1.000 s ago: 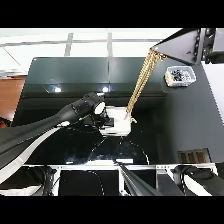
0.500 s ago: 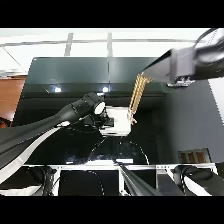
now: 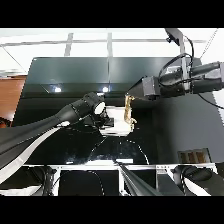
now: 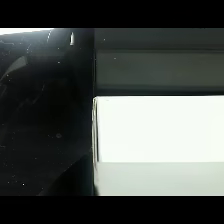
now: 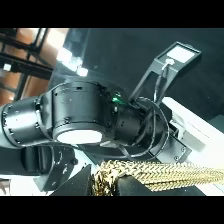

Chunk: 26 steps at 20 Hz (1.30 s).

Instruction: Fold the box and place the chain.

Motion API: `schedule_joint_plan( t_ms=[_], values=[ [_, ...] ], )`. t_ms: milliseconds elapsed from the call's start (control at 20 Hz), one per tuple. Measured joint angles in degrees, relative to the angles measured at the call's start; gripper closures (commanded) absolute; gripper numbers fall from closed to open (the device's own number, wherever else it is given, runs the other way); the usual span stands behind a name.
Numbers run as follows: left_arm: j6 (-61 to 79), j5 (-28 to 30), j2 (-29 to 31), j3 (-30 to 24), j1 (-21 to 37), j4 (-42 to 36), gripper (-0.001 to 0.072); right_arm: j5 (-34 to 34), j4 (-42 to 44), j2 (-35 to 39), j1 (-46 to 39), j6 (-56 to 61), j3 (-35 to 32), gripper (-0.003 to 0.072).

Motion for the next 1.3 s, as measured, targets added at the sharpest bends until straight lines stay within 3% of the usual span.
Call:
schedule_joint_plan(
  t_ms=[200,450,550,850,1100,1150,1300],
  values=[
    [0.0,0.0,0.0,0.0,0.0,0.0,0.0679,-1.1,-2.9,0.0,1.3,0.3,-3.0,0.0670],
    [0.0,0.0,0.0,0.0,0.0,0.0,0.0679,-10.1,-5.5,-0.1,5.0,1.7,-14.0,0.0661],
    [0.0,-0.1,0.0,0.0,0.0,0.0,0.0679,-12.8,-5.8,-0.1,5.5,2.1,-17.5,0.0287],
    [0.0,-0.1,0.0,0.0,0.0,0.0,0.0679,-10.5,-8.7,1.3,1.6,0.9,-20.9,0.0301],
    [0.0,-0.1,0.0,0.0,0.0,0.0,0.0679,-7.7,-20.9,5.9,-4.3,-3.4,-27.3,0.0283],
    [0.0,-0.1,0.0,0.0,0.0,0.0,0.0679,-8.0,-22.4,6.3,-4.9,-6.5,-29.4,-0.0003],
    [0.0,-0.1,0.0,0.0,0.0,0.0,0.0679,-12.7,-21.8,6.9,-5.7,-19.8,-36.7,-0.0034]
  ],
)
